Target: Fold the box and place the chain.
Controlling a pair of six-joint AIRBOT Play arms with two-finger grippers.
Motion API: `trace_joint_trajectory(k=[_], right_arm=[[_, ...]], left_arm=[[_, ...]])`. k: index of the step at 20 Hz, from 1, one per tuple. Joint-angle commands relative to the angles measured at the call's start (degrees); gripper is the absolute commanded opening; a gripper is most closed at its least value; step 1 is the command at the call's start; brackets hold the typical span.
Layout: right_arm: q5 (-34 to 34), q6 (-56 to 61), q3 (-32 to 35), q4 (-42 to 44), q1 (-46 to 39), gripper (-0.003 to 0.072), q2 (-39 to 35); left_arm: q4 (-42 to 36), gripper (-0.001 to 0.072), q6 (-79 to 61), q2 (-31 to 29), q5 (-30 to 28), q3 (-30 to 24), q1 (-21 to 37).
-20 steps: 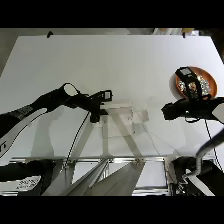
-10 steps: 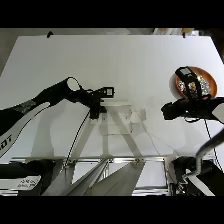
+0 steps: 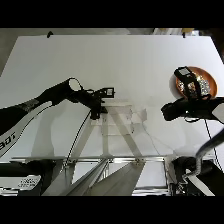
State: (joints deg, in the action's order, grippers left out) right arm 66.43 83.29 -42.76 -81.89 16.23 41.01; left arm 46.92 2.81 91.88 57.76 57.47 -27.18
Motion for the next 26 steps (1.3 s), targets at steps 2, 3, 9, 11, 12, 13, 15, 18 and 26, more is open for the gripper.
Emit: trace_joint_trajectory(k=[2, 3, 9, 11, 12, 13, 15, 18, 26], right_arm=[[-0.9, -1.4, 0.0, 0.0, 0.0, 0.0341, 0.0], [-1.6, -1.6, 0.0, 0.0, 0.0, 0.0341, 0.0], [-6.6, -11.3, 0.1, 2.8, 0.0, 0.0339, 0.0], [-9.1, -18.3, 0.1, 9.1, 0.2, 0.0334, 0.0], [-9.0, -22.6, 0.1, 12.2, 0.7, 0.0291, 0.2], [-8.5, -26.7, 0.3, 14.9, 1.6, 0.0256, 0.5], [-8.2, -32.6, 1.2, 18.3, 4.7, 0.0257, 1.6], [-7.5, -37.4, 1.7, 19.4, 11.2, 0.0258, 4.2], [-17.6, -48.9, 12.1, 9.6, 26.4, 0.0679, 7.7]], left_arm=[[0.3, 0.001, 0.0, 0.1, -0.1, 0.0, 0.0], [0.3, 0.001, 0.0, 0.1, -0.1, 0.0, 0.0], [0.3, 0.001, 0.0, 0.1, -0.1, 0.0, 0.0], [0.3, 0.001, 0.0, 0.1, -0.1, 0.0, 0.0], [0.3, 0.001, 0.0, 0.1, -0.1, 0.0, 0.0], [0.3, 0.001, 0.0, 0.1, -0.1, 0.0, 0.0], [0.3, 0.001, 0.0, 0.1, -0.1, 0.0, 0.0], [0.3, 0.001, 0.0, 0.1, 0.0, 0.0, 0.0], [0.3, 0.001, 0.1, 0.1, 0.1, 0.0, 0.0]])
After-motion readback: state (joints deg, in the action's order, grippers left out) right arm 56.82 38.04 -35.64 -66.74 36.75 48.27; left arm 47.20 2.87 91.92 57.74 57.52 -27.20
